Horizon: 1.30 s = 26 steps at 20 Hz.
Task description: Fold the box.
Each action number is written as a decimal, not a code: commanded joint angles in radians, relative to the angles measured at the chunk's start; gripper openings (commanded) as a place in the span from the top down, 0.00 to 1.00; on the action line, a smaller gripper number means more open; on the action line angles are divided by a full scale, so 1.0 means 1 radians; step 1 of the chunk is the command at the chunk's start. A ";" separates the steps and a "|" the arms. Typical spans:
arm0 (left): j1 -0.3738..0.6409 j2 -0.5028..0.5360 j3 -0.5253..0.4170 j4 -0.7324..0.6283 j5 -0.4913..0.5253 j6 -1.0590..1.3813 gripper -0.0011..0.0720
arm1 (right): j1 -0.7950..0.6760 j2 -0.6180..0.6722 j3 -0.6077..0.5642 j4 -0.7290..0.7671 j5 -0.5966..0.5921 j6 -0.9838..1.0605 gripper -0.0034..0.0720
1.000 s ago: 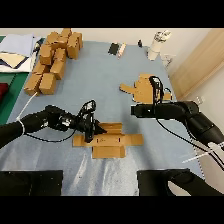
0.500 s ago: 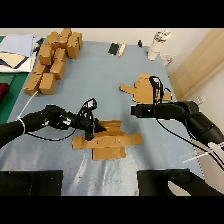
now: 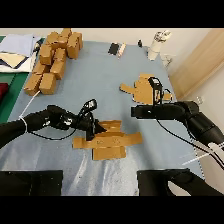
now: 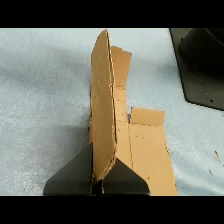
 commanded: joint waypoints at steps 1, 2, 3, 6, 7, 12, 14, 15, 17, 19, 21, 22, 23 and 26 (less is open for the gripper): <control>-0.001 -0.001 0.001 0.007 0.003 -0.001 0.97 | 0.054 0.029 0.001 -0.036 -0.140 0.006 0.95; -0.001 -0.001 0.001 0.007 0.003 -0.001 0.97 | 0.109 0.046 0.001 -0.080 -0.172 0.034 0.95; -0.001 -0.001 0.001 0.007 0.003 -0.001 0.97 | 0.177 0.061 0.000 -0.134 -0.193 0.071 0.95; -0.001 -0.001 0.001 0.007 0.003 -0.001 0.97 | 0.467 0.081 -0.026 -0.305 -0.204 0.128 0.96; -0.001 -0.001 0.001 0.007 0.003 -0.001 0.97 | 0.581 0.081 -0.055 -0.345 -0.194 0.128 0.96; -0.001 -0.001 0.001 0.006 0.003 -0.001 0.97 | 0.973 0.049 -0.255 -0.474 -0.037 0.126 0.28; 0.000 -0.001 0.001 0.005 0.004 -0.001 0.97 | 0.984 0.004 -0.272 -0.497 -0.043 0.116 0.24; -0.001 -0.001 0.001 0.005 0.003 -0.001 0.97 | 0.984 -0.018 -0.272 -0.529 -0.046 0.096 0.24; 0.000 -0.001 0.001 0.004 0.003 -0.001 0.97 | 0.983 -0.043 -0.272 -0.600 -0.037 0.085 0.24; -0.001 -0.001 0.001 0.004 0.004 -0.001 0.97 | 0.983 -0.058 -0.272 -0.691 -0.021 0.085 0.24; 0.000 -0.001 0.001 0.004 0.004 -0.001 0.97 | 0.983 -0.062 -0.272 -0.787 -0.016 0.102 0.28; 0.000 -0.001 0.001 0.004 0.004 -0.001 0.97 | 0.983 -0.062 -0.272 -0.825 -0.013 0.122 0.28; -0.001 -0.001 0.001 0.004 0.004 -0.001 0.97 | 0.983 -0.062 -0.272 -0.850 -0.007 0.131 0.28; 0.000 -0.001 0.001 0.004 0.004 -0.001 0.97 | 0.983 -0.062 -0.270 -0.906 0.002 0.164 0.28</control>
